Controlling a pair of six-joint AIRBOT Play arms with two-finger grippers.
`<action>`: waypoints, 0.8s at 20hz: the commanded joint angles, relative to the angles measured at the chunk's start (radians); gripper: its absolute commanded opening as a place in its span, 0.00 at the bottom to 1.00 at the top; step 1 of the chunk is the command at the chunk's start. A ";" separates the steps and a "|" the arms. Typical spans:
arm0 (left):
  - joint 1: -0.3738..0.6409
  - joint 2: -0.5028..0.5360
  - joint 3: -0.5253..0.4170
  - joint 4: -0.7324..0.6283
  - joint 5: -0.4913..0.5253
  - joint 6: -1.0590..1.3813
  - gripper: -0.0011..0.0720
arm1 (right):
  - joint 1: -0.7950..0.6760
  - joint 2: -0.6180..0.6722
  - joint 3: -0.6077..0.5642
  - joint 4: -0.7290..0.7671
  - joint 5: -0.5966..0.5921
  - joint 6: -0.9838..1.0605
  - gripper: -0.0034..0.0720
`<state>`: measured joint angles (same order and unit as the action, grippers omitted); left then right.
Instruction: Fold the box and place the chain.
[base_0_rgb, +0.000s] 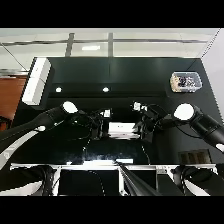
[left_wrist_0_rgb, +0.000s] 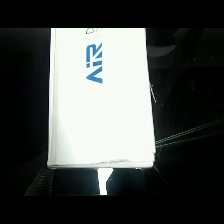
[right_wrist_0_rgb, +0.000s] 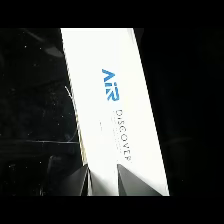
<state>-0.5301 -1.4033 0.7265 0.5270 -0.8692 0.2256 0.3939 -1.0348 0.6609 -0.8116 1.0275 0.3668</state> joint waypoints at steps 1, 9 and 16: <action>0.000 0.000 0.000 0.000 0.002 -0.001 0.56 | 0.001 0.000 -0.003 0.010 0.011 0.003 0.31; 0.000 0.000 0.000 0.000 0.002 -0.001 0.56 | 0.001 -0.001 -0.005 0.040 -0.001 0.004 0.40; 0.000 0.000 0.000 0.000 0.002 -0.001 0.57 | 0.001 0.006 -0.031 0.036 -0.005 0.033 0.40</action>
